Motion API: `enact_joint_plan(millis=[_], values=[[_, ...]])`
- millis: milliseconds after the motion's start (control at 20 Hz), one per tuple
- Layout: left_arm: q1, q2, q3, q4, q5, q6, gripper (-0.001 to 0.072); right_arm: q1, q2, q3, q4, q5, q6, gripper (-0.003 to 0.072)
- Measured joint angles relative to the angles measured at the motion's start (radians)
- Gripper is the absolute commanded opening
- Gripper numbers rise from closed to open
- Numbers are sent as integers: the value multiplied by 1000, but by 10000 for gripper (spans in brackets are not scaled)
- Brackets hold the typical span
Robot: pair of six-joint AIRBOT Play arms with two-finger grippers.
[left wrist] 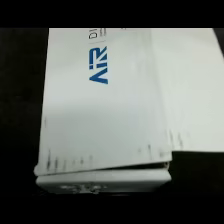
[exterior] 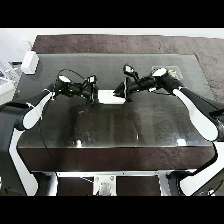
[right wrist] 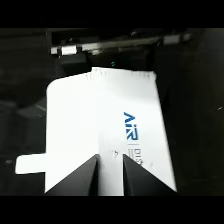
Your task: Fold the box and place the chain.
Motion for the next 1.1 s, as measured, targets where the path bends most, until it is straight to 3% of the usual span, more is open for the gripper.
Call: enact_joint_plan(millis=[50, 150, 300, 400, 1100], values=[[0, 0, 0, 0, 0, 0, 408, -3, 28, -11, 0, -9, -1, 171], [0, 0, 0, 0, 0, 0, 409, -7, 87, -44, 5, -38, -10, 241], [0, 0, 0, 0, 0, 0, 408, -8, 130, -79, 6, -85, -20, 239], [0, 0, 0, 0, 0, 0, 408, -10, 132, -89, 15, -114, -23, 364], [0, 0, 0, 0, 0, 0, 408, 37, 59, -100, 43, -114, -25, 378]])
